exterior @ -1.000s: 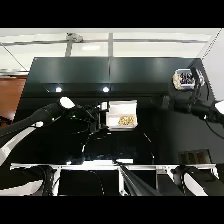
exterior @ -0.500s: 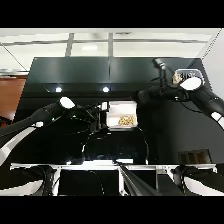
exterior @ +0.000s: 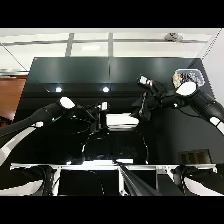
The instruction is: Fold the box and place the chain.
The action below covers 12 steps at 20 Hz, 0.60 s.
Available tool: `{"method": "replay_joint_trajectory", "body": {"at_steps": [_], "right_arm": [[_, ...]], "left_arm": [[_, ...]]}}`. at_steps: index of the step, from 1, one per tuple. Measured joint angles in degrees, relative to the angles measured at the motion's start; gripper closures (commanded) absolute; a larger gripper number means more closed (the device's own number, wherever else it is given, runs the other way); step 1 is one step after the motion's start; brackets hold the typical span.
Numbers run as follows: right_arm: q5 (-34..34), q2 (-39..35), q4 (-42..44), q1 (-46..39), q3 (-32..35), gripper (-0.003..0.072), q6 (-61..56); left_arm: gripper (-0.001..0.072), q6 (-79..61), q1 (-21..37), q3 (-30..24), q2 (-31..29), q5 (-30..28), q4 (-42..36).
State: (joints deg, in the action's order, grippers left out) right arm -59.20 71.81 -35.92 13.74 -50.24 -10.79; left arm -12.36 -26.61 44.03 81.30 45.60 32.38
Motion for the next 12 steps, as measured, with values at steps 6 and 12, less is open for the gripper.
{"method": "replay_joint_trajectory", "body": {"at_steps": [6, 12], "right_arm": [[-1.25, -0.15, -2.05, 2.97, 1.14, 0.0109, 6.93], [-1.79, -0.15, -5.14, 4.33, 1.31, 0.011, 8.11]], "left_arm": [[0.0246, 0.04, 0.0, 0.0, 0.0, 0.0, -0.02], [0.0246, 0.09, 0.0, 0.0, 0.0, 0.02, -0.02]]}}
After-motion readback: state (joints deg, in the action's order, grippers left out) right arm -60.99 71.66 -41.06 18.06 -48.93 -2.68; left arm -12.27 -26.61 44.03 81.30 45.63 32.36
